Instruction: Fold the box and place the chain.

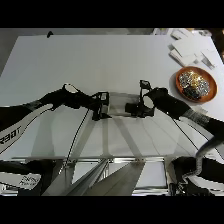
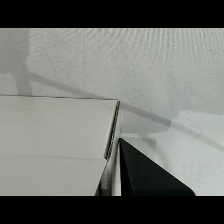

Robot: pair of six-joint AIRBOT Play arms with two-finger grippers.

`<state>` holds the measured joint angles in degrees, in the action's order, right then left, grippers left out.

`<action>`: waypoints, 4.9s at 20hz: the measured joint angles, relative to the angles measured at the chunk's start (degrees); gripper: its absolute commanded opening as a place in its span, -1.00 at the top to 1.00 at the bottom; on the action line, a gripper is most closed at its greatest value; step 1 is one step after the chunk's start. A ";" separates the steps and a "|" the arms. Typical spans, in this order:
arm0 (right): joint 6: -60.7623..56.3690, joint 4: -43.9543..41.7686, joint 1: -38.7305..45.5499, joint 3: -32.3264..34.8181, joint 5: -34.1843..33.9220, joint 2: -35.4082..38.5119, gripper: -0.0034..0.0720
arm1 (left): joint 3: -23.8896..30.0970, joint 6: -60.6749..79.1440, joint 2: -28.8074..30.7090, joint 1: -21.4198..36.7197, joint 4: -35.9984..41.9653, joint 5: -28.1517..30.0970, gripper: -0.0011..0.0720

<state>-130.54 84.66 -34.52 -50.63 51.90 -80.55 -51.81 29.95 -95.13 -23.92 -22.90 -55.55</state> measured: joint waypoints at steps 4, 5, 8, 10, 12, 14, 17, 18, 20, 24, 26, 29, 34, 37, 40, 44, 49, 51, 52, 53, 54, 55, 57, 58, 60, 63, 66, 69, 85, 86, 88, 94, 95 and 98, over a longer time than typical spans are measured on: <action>0.11 0.48 -0.02 -0.02 0.85 -0.11 0.86 | 0.00 0.07 0.04 0.00 0.24 -0.20 0.73; 0.20 0.50 -0.02 -0.02 0.90 -0.13 0.86 | 0.00 0.04 0.04 0.00 0.20 -0.20 0.73; 0.22 0.90 -0.02 0.00 1.22 -0.17 0.27 | 0.02 -0.02 0.00 -0.02 -0.15 0.26 0.73; 0.31 1.53 0.00 0.00 0.81 -0.17 0.28 | 0.00 -0.02 0.00 0.00 -0.13 0.24 0.73; 0.44 1.81 0.00 0.00 0.39 -0.17 0.35 | 0.00 -0.02 0.00 0.00 -0.11 0.22 0.73; 0.46 2.10 0.00 0.00 0.04 -0.17 0.44 | 0.00 -0.02 0.00 0.00 -0.09 0.20 0.73; 0.50 2.21 0.00 0.00 -0.15 -0.66 0.60 | 0.00 -0.02 0.00 0.00 -0.07 0.15 0.73; 0.50 2.10 0.00 -0.02 -0.24 -0.81 0.82 | 0.00 -0.02 0.00 0.00 -0.04 0.13 0.73; 0.50 2.14 -0.02 -0.09 -0.20 -0.98 0.86 | 0.00 -0.02 0.02 0.00 0.15 -0.15 0.73; 0.70 2.14 -0.02 -0.09 -0.15 -1.16 0.86 | 0.00 -0.02 0.02 0.00 0.09 -0.07 0.73; 1.44 2.16 -0.02 -0.07 -0.17 -1.14 0.55 | 0.00 -0.11 0.02 0.00 0.04 -0.02 0.73; 3.74 3.04 -0.02 0.00 0.04 0.66 0.38 | 0.00 -0.04 0.02 0.00 -0.09 0.17 0.73; 16.35 5.88 -0.02 -0.02 4.63 10.97 0.39 | 0.00 -0.04 0.02 0.00 -0.07 0.15 0.73; 24.65 6.29 1.07 -0.68 8.72 20.17 0.39 | 0.00 -0.04 0.02 0.00 -0.07 0.11 0.73; 30.23 4.39 5.49 -5.01 10.47 25.51 0.49 | 0.00 -0.04 0.02 0.00 -0.07 0.07 0.73; 38.05 3.39 16.20 -13.86 11.32 24.61 0.49 | 0.00 -0.02 0.02 0.00 -0.04 0.04 0.73; 44.15 3.43 32.00 -20.26 9.94 14.16 0.49 | 0.00 -0.02 0.02 0.00 -0.02 0.04 0.73; 46.36 3.61 36.96 -21.09 8.79 9.55 0.49 | 0.00 -0.02 0.02 0.00 -0.02 0.04 0.73; 47.19 3.74 39.08 -21.31 8.37 7.45 0.49 | 0.00 -0.02 0.02 0.00 -0.02 0.04 0.73; 47.95 4.07 41.24 -21.49 8.07 5.33 0.49 | 0.00 -0.02 0.02 0.00 -0.02 0.04 0.73; 48.48 4.37 43.06 -21.64 7.72 3.61 0.49 | 0.00 -0.02 0.02 0.00 -0.02 0.04 0.73; 49.09 4.76 44.81 -21.70 7.67 1.86 0.49 | 0.00 -0.02 0.02 0.00 -0.02 0.04 0.73; 50.07 4.96 47.56 -21.86 7.45 -0.87 0.49 | 0.00 -0.02 0.02 0.00 -0.02 0.04 0.73; 50.49 5.09 48.57 -21.86 7.61 -2.01 0.49 | 0.00 -0.02 0.02 0.00 0.00 0.04 0.73; 50.97 5.35 50.05 -21.94 7.85 -4.17 0.49 | 0.00 -0.02 0.02 0.00 0.00 0.04 0.73; 51.54 5.60 51.12 -21.94 9.14 -7.23 0.49 | 0.00 -0.02 0.02 0.00 0.00 0.04 0.73; 51.80 6.01 51.54 -21.92 10.84 -9.64 0.49 | 0.00 -0.02 0.02 0.00 0.00 0.04 0.73; 51.93 6.54 51.69 -21.94 11.74 -10.69 0.49 | 0.00 -0.02 0.02 0.00 0.00 0.04 0.73; 52.57 7.08 51.74 -21.94 11.80 -13.31 0.86 | 0.00 -0.02 0.02 0.00 0.00 0.04 0.73; 52.59 7.08 51.74 -21.94 11.85 -13.38 0.86 | 0.00 -0.02 0.02 0.00 0.00 0.04 0.73; 52.63 7.10 51.74 -21.94 12.15 -13.16 0.86 | 0.00 -0.02 0.02 0.00 0.00 0.04 0.73; 53.44 7.30 51.76 -21.94 13.11 -7.93 0.86 | 0.00 -0.02 0.02 0.00 -0.02 0.04 0.73; 53.48 7.58 51.76 -21.94 13.20 -7.23 0.64 | 0.00 -0.02 0.02 0.00 -0.02 0.04 0.73; 54.42 8.20 51.78 -21.94 14.21 -6.75 0.22 | 0.00 -0.02 0.02 0.00 0.00 0.04 0.73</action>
<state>-76.12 92.86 17.26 -72.58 66.11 -87.31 -51.81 29.93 -95.11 -23.92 -22.90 -55.51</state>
